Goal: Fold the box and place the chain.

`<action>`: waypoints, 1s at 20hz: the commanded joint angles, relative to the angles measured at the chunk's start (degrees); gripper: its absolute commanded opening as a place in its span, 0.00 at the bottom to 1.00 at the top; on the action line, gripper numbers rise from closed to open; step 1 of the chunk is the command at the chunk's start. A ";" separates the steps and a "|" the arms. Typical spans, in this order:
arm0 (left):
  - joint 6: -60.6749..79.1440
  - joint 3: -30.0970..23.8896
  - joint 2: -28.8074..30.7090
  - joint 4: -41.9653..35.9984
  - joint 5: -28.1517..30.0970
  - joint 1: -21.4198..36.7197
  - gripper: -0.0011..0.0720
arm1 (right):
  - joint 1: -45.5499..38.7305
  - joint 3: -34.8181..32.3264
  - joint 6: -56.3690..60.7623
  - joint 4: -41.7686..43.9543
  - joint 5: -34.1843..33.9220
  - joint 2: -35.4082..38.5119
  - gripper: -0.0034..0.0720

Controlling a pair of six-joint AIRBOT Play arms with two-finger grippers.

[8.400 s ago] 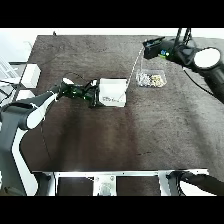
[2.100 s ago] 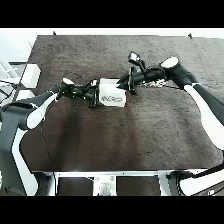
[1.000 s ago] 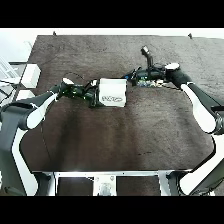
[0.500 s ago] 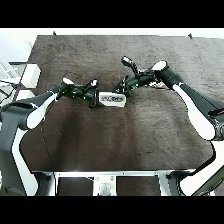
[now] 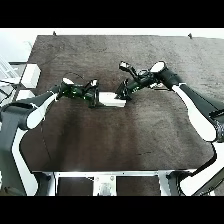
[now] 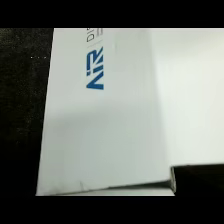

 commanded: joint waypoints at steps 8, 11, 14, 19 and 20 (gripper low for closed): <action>0.02 -0.02 0.00 0.02 0.09 0.02 0.54 | 1.88 -0.11 -3.65 -0.33 -1.84 -0.55 0.81; 0.02 -0.02 0.00 0.02 0.09 0.02 0.54 | 1.88 -0.63 -3.63 -0.39 -5.29 -0.68 0.81; 0.00 -0.02 0.00 0.02 0.07 0.02 0.54 | 2.01 -1.99 -3.91 -1.60 -9.44 -1.09 0.81; 0.00 -0.02 0.00 0.02 0.07 0.02 0.54 | 2.05 -2.14 -12.66 0.98 -9.01 -0.50 0.70; 0.00 -0.02 0.00 0.02 0.07 0.02 0.54 | 2.05 -2.21 -12.63 0.94 -8.96 0.15 0.70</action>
